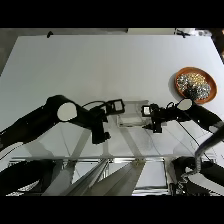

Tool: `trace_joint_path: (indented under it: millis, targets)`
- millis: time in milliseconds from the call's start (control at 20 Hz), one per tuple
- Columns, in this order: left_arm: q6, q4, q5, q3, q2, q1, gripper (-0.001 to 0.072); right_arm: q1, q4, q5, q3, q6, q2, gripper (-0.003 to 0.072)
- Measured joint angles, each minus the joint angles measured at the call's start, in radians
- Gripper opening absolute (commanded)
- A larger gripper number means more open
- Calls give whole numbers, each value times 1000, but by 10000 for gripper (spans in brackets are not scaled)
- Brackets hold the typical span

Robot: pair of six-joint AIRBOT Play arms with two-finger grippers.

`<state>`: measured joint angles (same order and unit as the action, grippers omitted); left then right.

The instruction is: Fold the box and place the chain.

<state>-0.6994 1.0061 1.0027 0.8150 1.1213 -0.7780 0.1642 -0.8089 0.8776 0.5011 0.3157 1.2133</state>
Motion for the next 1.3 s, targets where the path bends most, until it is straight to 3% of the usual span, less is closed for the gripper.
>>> trace_joint_path:
  millis: [150,450,700,1300]
  targets:
    - [305,-156,-124,-96,2,37,705,0,0,0,0,0,0,459]
    - [676,-392,-294,-148,169,66,708,0,0,0,0,0,0,459]
    - [754,-486,-333,-154,260,106,708,0,0,0,0,0,0,459]
    - [1066,-719,-315,-156,315,137,708,0,0,0,0,0,0,459]
